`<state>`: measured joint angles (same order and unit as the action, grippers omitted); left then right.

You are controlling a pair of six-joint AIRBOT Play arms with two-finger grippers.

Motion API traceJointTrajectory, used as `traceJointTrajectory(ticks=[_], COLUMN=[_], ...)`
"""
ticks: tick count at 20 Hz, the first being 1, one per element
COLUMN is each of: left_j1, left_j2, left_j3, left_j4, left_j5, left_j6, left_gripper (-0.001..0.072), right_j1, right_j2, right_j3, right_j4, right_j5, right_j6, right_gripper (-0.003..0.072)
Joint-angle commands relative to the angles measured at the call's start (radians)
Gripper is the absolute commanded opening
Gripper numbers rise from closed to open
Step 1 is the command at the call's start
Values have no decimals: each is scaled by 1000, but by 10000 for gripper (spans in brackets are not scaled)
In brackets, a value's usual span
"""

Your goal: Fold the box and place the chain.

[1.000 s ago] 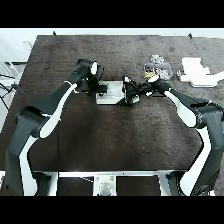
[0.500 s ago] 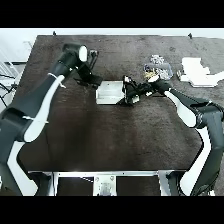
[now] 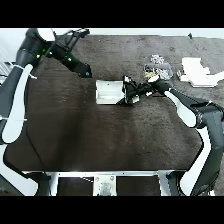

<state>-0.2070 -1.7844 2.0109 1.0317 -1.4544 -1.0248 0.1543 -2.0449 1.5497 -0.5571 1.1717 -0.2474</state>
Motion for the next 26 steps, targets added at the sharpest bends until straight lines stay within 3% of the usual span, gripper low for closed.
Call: traceJointTrajectory(ticks=[1, 2, 4, 9, 13, 16, 17, 18, 21, 26], left_j1=[43, 43, 42, 43, 43, 75, 97, 124, 159, 153], left_j2=[7, 7, 6, 6, 6, 6, 6, 5, 1, -66], left_j3=[0, 0, 0, -91, -271, -377, -404, -430, -479, -481], left_j4=[-115, -116, -127, -206, -226, -346, -406, -461, -481, -472], left_j5=[156, 219, 227, -5, 103, 134, 135, 149, 186, 183], left_j6=[119, 117, 151, 632, 853, 1004, 1036, 1067, 1165, 1223], left_gripper=[567, 567, 567, 568, 568, 574, 706, 720, 720, 720], right_j1=[1, 1, 1, 1, 1, 1, 1, 1, 1, 1], right_j2=[0, 0, 0, 0, 0, 0, 0, 0, 0, 0], right_j3=[0, 0, 0, 0, 0, 0, 0, 0, 0, 0], right_j4=[0, 0, 0, 0, 0, 0, 0, 0, 0, 0], right_j5=[0, 0, 0, 0, 0, 0, 0, 0, 0, 0], right_j6=[0, 0, 0, 0, 0, 0, 0, 0, 0, 0], right_gripper=[522, 523, 522, 522, 522, 523, 522, 523, 522, 522])
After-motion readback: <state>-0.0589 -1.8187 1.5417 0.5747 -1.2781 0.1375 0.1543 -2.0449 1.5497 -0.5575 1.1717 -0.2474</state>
